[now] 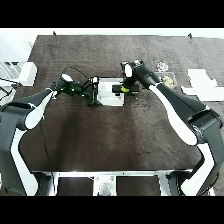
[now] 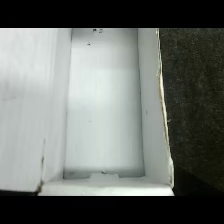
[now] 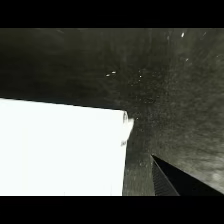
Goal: Fold the box and place the chain.
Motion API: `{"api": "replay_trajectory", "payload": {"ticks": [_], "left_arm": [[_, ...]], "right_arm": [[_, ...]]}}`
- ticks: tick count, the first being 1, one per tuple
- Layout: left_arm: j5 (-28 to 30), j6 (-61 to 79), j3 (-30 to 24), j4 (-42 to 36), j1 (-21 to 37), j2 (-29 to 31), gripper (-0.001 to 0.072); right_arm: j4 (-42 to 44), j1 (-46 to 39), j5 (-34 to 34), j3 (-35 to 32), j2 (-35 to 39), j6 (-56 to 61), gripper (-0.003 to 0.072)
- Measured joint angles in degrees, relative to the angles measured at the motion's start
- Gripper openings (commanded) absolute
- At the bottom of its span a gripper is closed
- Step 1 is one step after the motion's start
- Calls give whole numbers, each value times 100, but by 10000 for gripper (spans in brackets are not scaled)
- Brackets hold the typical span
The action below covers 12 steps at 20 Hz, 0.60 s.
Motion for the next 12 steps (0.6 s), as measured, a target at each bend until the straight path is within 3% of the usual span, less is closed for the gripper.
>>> {"api": "replay_trajectory", "payload": {"ticks": [8,12], "left_arm": [[2,-2,0,0,0,0,475],[2,-2,0,0,0,0,475]], "right_arm": [[-2,-404,105,11,1635,-1709,576],[-4,-1156,-317,-17,2365,-2363,576]]}}
